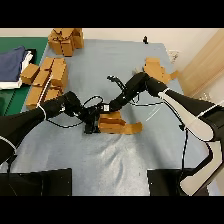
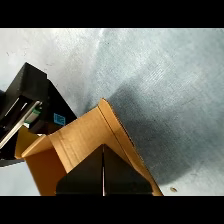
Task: Fold the box.
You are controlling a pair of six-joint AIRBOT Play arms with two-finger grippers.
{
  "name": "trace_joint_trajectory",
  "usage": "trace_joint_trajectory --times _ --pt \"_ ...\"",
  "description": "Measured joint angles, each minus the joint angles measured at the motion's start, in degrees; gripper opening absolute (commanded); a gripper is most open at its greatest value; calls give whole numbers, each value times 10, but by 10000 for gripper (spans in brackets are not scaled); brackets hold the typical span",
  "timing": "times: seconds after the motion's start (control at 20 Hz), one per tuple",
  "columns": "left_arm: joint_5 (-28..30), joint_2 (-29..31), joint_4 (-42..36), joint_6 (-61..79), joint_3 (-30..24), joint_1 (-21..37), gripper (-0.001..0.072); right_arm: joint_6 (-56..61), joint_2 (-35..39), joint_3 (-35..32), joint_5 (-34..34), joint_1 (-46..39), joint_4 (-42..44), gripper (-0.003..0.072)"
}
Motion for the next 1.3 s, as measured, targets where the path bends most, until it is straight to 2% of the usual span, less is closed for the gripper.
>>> trace_joint_trajectory --times 0.15,0.25,0.35,0.45,0.5,0.55,0.6,0.7,0.85,1.05,1.3 --pt "0 0 0 0 0 0 295 -4 38 5 -14 0 -7 3" --pt "0 0 0 0 0 0 295 -8 91 -14 -23 0 -28 4" --pt "0 0 1 0 0 0 295 -30 168 -67 -27 0 -54 3" --pt "0 0 1 0 0 0 295 -64 264 -154 -3 0 -80 5" --pt "0 0 2 0 0 0 295 -76 311 -201 25 1 -98 67" --pt "0 0 2 0 0 0 295 -91 356 -252 56 1 -121 431" --pt "0 0 2 0 0 0 295 -112 391 -296 80 0 -143 702" --pt "0 0 2 0 0 0 295 -184 439 -372 133 1 -168 715" --pt "0 0 2 0 0 0 295 -276 445 -431 182 3 -170 715" --pt "0 0 2 0 0 0 295 -355 390 -457 237 6 -147 715" --pt "0 0 2 0 0 0 295 -390 325 -442 285 9 -106 694"
